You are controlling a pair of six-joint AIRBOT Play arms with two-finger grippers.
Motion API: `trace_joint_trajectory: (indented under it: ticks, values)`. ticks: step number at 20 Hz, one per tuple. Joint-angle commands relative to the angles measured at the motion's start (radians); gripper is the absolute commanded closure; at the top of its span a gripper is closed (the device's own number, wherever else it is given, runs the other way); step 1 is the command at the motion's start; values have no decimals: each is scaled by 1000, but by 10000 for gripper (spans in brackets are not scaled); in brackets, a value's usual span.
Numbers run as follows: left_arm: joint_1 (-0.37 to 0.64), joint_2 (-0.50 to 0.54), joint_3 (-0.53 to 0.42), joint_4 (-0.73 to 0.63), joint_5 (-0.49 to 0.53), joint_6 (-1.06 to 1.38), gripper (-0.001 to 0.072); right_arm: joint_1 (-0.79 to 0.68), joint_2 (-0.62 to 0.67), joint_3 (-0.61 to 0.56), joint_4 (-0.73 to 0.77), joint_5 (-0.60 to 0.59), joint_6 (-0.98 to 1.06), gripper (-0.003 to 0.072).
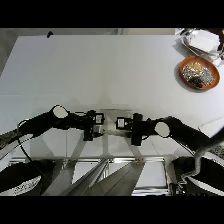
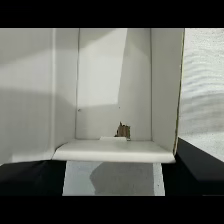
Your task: Fold the box and place the chain.
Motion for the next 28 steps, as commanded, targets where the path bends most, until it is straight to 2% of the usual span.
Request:
trace_joint_trajectory:
  ticks: [1,5,6,7,10,12,15,22,26,28]
  values:
    - [0,-1,0,0,0,0,677,1,42,1,-26,31,6,598]
    - [0,0,0,0,0,0,677,-32,182,0,-159,137,201,617]
    - [0,0,0,0,0,0,677,-63,219,0,-175,172,278,672]
    - [0,0,0,0,0,0,677,-97,253,0,-186,206,357,673]
    - [0,0,0,0,0,0,677,-222,340,0,-206,304,719,673]
    - [0,0,0,0,0,0,677,-301,352,0,-232,362,965,673]
    - [0,-1,0,0,0,0,677,-386,343,-9,-257,430,1154,673]
    - [0,0,0,0,0,0,677,-473,303,-116,-235,430,1226,673]
    - [0,0,0,0,0,0,677,-472,242,-129,-166,360,1196,676]
    - [0,0,0,0,0,0,677,-472,196,-129,-66,330,1112,677]
